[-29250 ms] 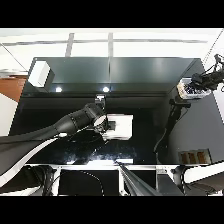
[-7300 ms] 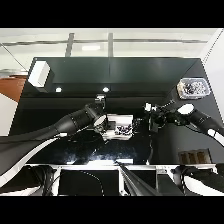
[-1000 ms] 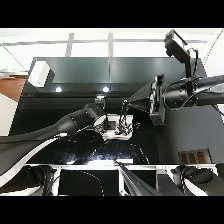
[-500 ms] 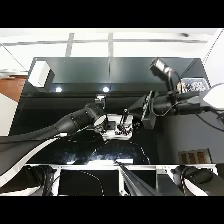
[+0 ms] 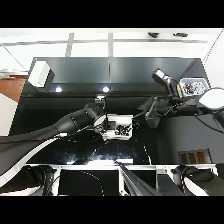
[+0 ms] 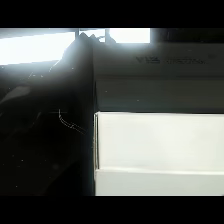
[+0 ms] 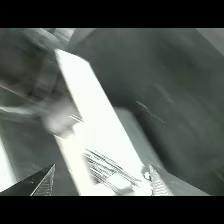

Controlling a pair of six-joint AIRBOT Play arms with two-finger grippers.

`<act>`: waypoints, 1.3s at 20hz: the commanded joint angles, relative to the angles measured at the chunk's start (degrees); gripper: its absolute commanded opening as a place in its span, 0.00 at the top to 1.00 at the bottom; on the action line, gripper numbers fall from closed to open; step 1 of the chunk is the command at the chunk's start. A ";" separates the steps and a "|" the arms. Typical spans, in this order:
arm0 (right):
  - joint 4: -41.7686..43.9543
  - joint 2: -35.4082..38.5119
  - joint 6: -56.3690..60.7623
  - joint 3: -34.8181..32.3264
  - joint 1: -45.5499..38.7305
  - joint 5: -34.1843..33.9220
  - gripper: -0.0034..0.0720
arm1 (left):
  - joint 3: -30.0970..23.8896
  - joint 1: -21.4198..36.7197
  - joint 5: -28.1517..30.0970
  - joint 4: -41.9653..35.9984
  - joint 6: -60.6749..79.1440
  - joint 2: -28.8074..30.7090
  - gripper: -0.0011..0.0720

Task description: Fold the box and place the chain.

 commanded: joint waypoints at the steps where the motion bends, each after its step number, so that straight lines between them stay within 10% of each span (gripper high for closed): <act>1: -9.79 -0.09 -0.11 -2.29 -8.55 1.53 0.02 | -0.04 -0.02 0.02 0.00 0.00 -0.04 0.94; 9: -4.87 -1.25 -33.70 -22.49 0.35 -22.29 0.02 | -0.04 -0.02 0.02 0.00 0.00 -0.04 0.94; 26: 11.26 -12.11 -55.32 -22.82 5.29 -32.20 0.02 | -0.04 -0.02 0.00 0.00 0.00 -0.04 0.93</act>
